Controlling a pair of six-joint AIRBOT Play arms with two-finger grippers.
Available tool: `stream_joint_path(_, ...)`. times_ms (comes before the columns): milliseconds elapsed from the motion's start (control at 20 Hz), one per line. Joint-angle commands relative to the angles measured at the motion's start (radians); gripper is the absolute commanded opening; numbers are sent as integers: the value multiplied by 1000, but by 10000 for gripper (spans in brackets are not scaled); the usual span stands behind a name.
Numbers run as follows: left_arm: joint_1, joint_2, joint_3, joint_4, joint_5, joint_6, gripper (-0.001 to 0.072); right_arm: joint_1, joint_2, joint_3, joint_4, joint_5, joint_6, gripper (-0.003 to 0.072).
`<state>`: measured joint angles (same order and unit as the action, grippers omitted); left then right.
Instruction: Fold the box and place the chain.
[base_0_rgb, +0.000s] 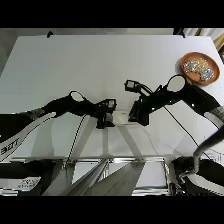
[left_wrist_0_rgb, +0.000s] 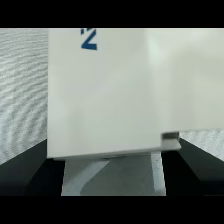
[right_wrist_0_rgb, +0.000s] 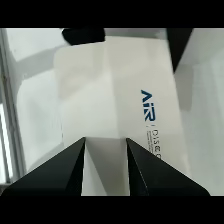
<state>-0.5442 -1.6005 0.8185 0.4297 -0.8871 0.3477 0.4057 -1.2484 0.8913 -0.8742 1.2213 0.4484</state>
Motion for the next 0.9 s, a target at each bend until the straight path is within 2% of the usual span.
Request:
stream_joint_path(0, 0, 0, 0, 0, 0, 0, 208, 61, 2, -1, -114, -27, 53, 307)
stream_joint_path(100, 0, 0, 0, 0, 0, 0, 208, 83, 9, -1, -125, -29, 56, 316)
stream_joint_path(150, 0, 0, 0, 0, 0, 0, 208, 95, 18, -1, -125, -34, 56, 360)
stream_joint_path(250, 0, 0, 0, 0, 0, 0, 208, 121, 43, -2, -141, -49, 56, 361)
stream_joint_path(350, 0, 0, 0, 0, 0, 0, 208, 149, 74, -23, -187, -109, 56, 436)
stream_joint_path(450, 0, 0, 0, 0, 0, 0, 208, 170, 98, -53, -228, -158, 65, 453)
stream_joint_path(650, 0, 0, 0, 0, 0, 0, 208, 181, 101, -77, -254, -197, 120, 408)
stream_joint_path(850, 0, 0, 0, 0, 0, 0, 208, 181, 105, -78, -255, -205, 123, 411)
